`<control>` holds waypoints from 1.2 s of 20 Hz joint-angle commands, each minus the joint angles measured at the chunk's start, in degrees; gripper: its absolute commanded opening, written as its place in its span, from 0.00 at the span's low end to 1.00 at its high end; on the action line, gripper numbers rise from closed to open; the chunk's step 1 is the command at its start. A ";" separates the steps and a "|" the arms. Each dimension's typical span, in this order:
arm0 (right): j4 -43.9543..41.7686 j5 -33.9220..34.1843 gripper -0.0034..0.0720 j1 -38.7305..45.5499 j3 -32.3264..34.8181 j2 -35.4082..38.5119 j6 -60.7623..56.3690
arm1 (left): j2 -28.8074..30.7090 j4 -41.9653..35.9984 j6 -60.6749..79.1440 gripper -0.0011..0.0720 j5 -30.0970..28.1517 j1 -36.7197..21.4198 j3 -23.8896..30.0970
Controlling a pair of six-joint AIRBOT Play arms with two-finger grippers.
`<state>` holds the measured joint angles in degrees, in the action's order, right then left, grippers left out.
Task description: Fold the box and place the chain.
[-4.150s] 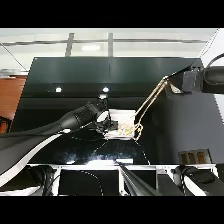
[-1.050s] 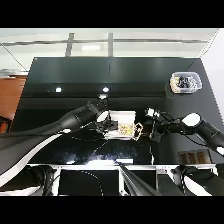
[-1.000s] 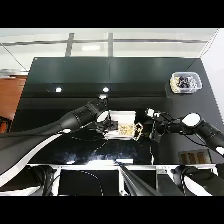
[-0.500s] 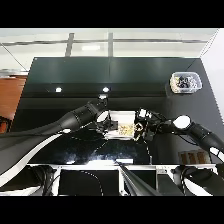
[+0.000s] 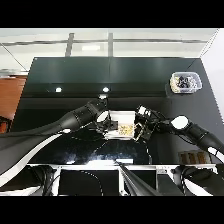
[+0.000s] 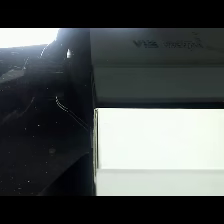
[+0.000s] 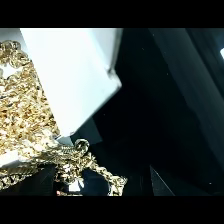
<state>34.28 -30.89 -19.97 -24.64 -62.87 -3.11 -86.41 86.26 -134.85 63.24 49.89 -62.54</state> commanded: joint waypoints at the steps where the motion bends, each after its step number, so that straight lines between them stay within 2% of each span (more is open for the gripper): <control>1: -0.15 0.13 0.98 -0.15 0.04 -0.79 -1.03 | 0.00 0.02 0.02 0.05 -0.02 0.00 -0.04; 9: 0.24 0.09 0.98 -0.15 0.04 -1.88 -1.03 | 0.00 0.00 0.02 0.05 -0.07 0.00 -0.04; 12: 0.22 0.07 0.62 -0.15 0.04 -1.88 -1.05 | 0.00 0.02 0.02 0.05 -0.09 0.00 -0.04; 13: 0.22 0.04 0.56 -0.15 0.02 -1.88 -1.07 | 0.00 0.00 0.02 0.05 -0.09 0.00 -0.04; 14: 0.22 -0.17 0.40 -0.15 0.02 -1.88 -1.05 | 0.00 0.02 0.02 0.05 -0.09 0.00 -0.04; 15: 0.22 -0.63 0.17 -0.15 0.02 -1.86 -1.07 | 0.00 0.02 0.02 0.05 -0.09 0.00 -0.04; 17: 0.24 -0.98 0.17 -0.07 0.00 -1.70 -1.09 | 0.00 0.02 0.02 0.05 -0.07 0.00 -0.04; 19: 0.26 -1.33 0.06 1.03 -0.20 -0.81 -5.09 | 0.00 0.02 0.02 0.05 -0.09 0.00 -0.04; 24: 3.52 -10.21 0.06 5.35 -2.49 6.03 -16.39 | 0.00 0.02 0.02 0.05 -0.20 0.00 -0.04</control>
<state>35.20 -35.68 -16.64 -25.87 -60.36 -12.40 -86.41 86.26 -134.85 63.16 49.89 -62.54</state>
